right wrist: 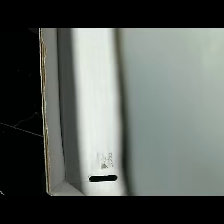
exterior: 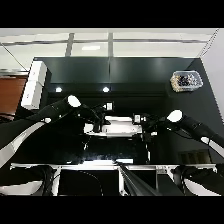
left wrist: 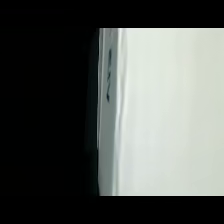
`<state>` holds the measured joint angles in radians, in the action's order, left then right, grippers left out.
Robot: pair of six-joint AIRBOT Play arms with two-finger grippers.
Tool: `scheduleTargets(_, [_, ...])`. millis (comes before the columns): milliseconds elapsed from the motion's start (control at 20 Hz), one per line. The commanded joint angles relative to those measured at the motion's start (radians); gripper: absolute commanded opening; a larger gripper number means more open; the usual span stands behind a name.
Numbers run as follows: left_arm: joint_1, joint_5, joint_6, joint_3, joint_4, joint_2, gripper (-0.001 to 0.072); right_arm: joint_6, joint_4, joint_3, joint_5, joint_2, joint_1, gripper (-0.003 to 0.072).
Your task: Fold the box and place the chain.
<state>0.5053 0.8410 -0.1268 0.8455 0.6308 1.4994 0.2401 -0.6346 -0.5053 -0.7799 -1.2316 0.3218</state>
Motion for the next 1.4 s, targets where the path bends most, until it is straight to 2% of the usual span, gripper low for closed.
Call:
scheduleTargets(0, [-0.001,0.006,0.001,0.002,0.001,-0.001,0.0026,0.000,-0.002,0.000,-0.002,0.001,0.000,0.0476])
scheduleTargets(100, [-0.002,0.013,0.005,0.005,0.006,-0.017,0.0032,0.000,-0.002,0.000,-0.005,0.001,0.000,0.0477])
scheduleTargets(150, [-0.002,0.024,0.005,0.005,0.034,-0.036,0.0128,0.000,-0.002,0.000,-0.005,0.001,0.000,0.0477])
scheduleTargets(200, [-0.002,0.035,0.010,0.005,0.071,-0.060,0.0318,0.000,-0.002,0.000,-0.005,0.001,0.000,0.0477])
scheduleTargets(250, [-0.002,0.035,0.056,0.005,0.126,-0.091,0.0554,0.000,-0.002,0.000,-0.005,0.001,0.000,0.0477])
scheduleTargets(300, [-0.003,0.036,0.125,0.005,0.185,-0.123,0.0659,0.000,-0.002,0.000,-0.005,0.001,0.000,0.0476])
scheduleTargets(350, [-0.006,0.053,0.216,0.005,0.259,-0.159,0.0665,0.000,-0.002,0.000,-0.005,0.001,0.000,0.0476])
scheduleTargets(450, [-0.014,0.129,0.386,0.005,0.389,-0.227,0.0664,0.000,-0.002,0.000,-0.005,0.001,0.000,0.0477])
scheduleTargets(500, [-0.017,0.176,0.469,0.005,0.440,-0.257,0.0612,0.000,-0.002,0.000,-0.005,0.001,0.000,0.0477])
scheduleTargets(550, [-0.019,0.230,0.556,0.005,0.491,-0.286,0.0468,0.000,-0.002,0.000,-0.005,0.001,0.000,0.0477])
scheduleTargets(600, [-0.020,0.280,0.618,0.005,0.513,-0.307,0.0277,0.000,-0.002,0.000,-0.005,0.001,0.000,0.0477])
scheduleTargets(650, [-0.021,0.336,0.652,0.005,0.517,-0.326,0.0026,0.000,-0.002,0.000,-0.005,0.001,0.000,0.0477])
scheduleTargets(750, [-0.018,0.405,0.717,0.000,0.445,-0.346,0.0023,0.000,-0.002,0.000,-0.005,0.001,0.000,0.0477])
scheduleTargets(800, [-0.018,0.413,0.747,-0.011,0.360,-0.349,0.0023,0.000,-0.002,0.000,-0.004,0.001,0.000,0.0477])
scheduleTargets(900, [-0.019,0.373,0.742,-0.063,0.097,-0.348,0.0023,0.000,-0.002,0.000,-0.004,0.001,0.000,0.0476])
scheduleTargets(1000, [-0.019,0.264,0.635,-0.135,-0.180,-0.341,0.0023,0.000,-0.002,0.000,-0.004,0.001,0.000,0.0477])
scheduleTargets(1150, [-0.019,-0.047,0.480,-0.223,-0.482,-0.333,0.0024,0.000,-0.002,0.000,-0.004,0.001,0.000,0.0477])
scheduleTargets(1250, [-0.019,-0.189,0.368,-0.232,-0.581,-0.314,0.0024,0.000,-0.002,0.000,-0.003,0.001,0.000,0.0477])
scheduleTargets(1350, [-0.019,-0.266,0.306,-0.225,-0.613,-0.284,0.0024,0.000,-0.002,0.000,-0.004,0.001,0.000,0.0476])
